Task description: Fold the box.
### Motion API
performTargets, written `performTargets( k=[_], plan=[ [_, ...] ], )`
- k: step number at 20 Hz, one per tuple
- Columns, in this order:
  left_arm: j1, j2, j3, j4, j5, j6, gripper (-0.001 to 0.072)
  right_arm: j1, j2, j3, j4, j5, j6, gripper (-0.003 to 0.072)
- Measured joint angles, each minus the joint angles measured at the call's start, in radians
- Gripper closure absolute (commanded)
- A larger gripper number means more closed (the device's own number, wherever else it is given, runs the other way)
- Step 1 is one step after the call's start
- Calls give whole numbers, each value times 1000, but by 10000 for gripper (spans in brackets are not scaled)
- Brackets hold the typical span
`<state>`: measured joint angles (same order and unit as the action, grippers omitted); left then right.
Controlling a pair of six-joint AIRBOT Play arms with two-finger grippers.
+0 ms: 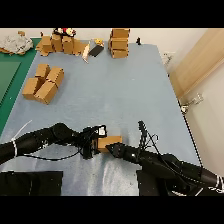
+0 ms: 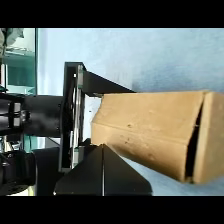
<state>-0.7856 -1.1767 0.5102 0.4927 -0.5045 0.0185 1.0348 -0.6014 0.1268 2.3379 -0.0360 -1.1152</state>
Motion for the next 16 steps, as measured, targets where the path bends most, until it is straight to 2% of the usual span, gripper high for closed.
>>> performTargets(
  k=[9, 16],
  plan=[
    [0, 0, 0, 1, 1, 1, 191, 8, -81, 0, 0, 24, 8, 683],
    [0, 0, 0, -1, 0, -1, 191, 6, -63, 26, -33, -3, 8, 683]
  ],
)
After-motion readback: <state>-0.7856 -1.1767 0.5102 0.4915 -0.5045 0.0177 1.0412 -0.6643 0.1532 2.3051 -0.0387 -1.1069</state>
